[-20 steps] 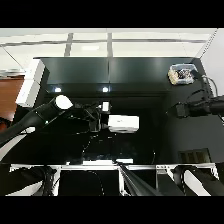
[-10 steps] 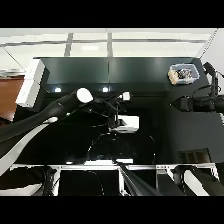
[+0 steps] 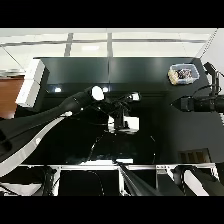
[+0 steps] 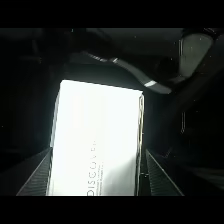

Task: Fold the box and place the chain.

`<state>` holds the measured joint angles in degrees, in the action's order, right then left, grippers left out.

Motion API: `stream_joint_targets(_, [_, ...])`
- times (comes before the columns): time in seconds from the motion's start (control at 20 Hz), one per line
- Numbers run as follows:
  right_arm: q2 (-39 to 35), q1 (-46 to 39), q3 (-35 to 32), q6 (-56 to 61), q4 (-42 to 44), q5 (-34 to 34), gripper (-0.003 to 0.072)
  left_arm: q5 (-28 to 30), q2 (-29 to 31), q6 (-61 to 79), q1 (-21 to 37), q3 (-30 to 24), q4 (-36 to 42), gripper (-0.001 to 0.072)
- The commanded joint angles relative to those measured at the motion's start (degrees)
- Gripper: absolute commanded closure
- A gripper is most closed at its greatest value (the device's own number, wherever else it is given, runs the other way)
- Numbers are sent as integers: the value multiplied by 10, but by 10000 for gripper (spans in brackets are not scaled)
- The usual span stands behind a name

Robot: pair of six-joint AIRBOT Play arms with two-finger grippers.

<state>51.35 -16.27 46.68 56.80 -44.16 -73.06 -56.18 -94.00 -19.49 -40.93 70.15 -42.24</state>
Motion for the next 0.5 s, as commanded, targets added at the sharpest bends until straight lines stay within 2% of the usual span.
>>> stream_joint_targets(0.0, [0, 0, 0, 0, -1, 0, 659, -26, -6, -5, -5, 5, -11, 0])
stream_joint_targets(0.3, [0, 0, 0, 0, -1, 0, 659, -53, -6, -20, -29, 18, -118, 1])
stream_joint_targets(0.45, [0, 0, 0, 0, -1, 0, 659, -56, -6, -45, -53, 28, -213, 28])
